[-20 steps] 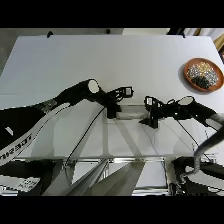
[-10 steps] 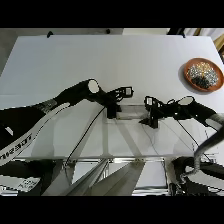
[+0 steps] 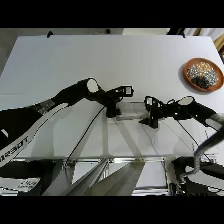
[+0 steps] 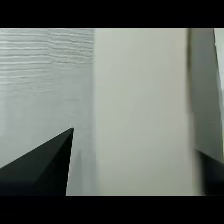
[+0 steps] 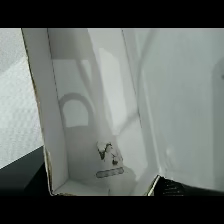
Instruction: Fold the box and place the chain.
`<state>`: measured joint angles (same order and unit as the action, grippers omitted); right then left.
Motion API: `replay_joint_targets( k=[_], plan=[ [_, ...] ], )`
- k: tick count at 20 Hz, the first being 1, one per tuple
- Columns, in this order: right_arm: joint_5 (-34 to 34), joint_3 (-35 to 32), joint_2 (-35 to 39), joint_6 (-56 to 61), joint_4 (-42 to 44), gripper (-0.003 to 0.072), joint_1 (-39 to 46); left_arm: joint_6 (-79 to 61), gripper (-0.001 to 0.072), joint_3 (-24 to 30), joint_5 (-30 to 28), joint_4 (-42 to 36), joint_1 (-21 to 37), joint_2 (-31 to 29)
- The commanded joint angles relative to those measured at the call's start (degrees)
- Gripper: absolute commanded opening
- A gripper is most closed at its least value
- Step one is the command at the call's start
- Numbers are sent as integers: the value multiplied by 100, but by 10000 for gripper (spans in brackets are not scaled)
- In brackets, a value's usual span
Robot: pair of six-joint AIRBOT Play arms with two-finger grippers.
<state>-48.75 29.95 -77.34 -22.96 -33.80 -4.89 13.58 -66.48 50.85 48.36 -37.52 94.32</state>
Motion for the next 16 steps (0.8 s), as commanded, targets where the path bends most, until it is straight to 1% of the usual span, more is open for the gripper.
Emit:
replay_joint_targets(
  k=[1,3,6,9,10,11,12,14,16],
  plan=[
    [-7,-2,0,-4,-7,451,-4,37,562,-4,20,472,7,-212],
    [-9,-2,0,-4,-7,451,-4,389,562,-4,59,863,7,-310],
    [-9,-2,0,-4,-7,451,-4,850,561,-4,310,1381,7,-564],
    [-7,-2,0,-4,-7,451,-4,1672,549,-4,527,2216,7,-944],
    [-9,-2,0,-4,-7,451,-4,2055,397,-4,647,2492,7,-1086],
    [-9,-2,0,-2,-7,451,-4,2271,158,-4,839,2662,7,-1226],
    [-9,-2,0,-4,-7,451,-4,2282,4,-4,1106,2682,7,-1362],
    [-9,-2,0,-4,-7,451,-4,2293,8,-4,1491,2339,4,-1556],
    [-9,-2,0,-4,-7,451,-4,2275,7,-2,1705,1576,-13,-1628]
  ],
)
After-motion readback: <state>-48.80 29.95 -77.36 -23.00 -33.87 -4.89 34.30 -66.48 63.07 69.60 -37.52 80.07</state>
